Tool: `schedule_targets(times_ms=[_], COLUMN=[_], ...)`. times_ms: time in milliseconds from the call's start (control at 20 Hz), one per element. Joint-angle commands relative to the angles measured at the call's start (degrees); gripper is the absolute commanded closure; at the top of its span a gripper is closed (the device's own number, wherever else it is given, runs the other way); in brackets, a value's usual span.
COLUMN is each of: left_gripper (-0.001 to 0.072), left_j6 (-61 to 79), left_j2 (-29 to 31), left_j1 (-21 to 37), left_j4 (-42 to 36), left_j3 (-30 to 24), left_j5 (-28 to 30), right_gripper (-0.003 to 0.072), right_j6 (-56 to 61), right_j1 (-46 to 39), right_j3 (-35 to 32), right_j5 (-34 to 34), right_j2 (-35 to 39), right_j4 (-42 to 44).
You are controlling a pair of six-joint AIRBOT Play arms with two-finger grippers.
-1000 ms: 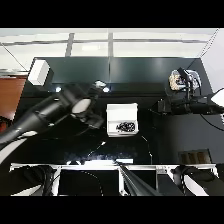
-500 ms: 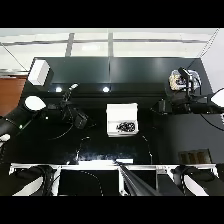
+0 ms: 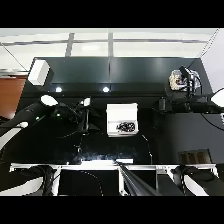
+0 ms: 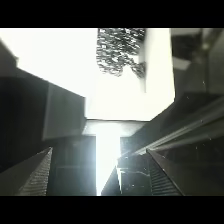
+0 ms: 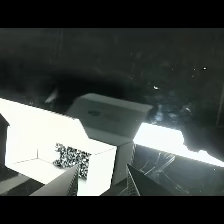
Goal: Fold the box and place the chain.
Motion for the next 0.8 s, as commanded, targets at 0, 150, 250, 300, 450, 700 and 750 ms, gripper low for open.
schedule_targets(times_ms=[0,150,250,300,450,700,750], left_gripper=[0.0000,0.0000,0.0000,0.0000,0.0000,0.0000,0.0001], left_j6=[5.11,1.46,1.07,-0.39,-2.27,-5.42,-5.42], left_j2=[-3.80,-3.80,-3.80,-3.82,-3.87,-3.69,-3.69], left_j1=[-1.92,-3.37,-3.63,-4.33,-8.09,-10.56,-10.51], left_j4=[1.68,2.45,1.90,1.90,1.75,1.57,1.49], left_j3=[1.29,1.36,1.36,1.36,1.36,1.42,1.42], left_j5=[-2.29,1.92,1.18,1.77,4.63,9.18,9.18], right_gripper=[0.0339,0.0339,0.0339,0.0339,0.0340,0.0339,0.0340], right_j6=[0.00,-0.02,-0.02,-0.02,-0.17,-0.70,-0.68], right_j1=[-0.02,-0.02,-0.02,-0.02,-0.02,-0.02,-0.02], right_j3=[0.02,0.02,0.02,0.02,0.02,0.02,0.02], right_j5=[-0.57,-0.57,-0.57,-0.55,-0.61,-0.61,-0.59], right_j2=[0.04,0.04,0.04,0.04,0.04,0.04,0.04], right_j4=[0.02,0.02,0.02,0.02,0.00,-0.24,-0.76])
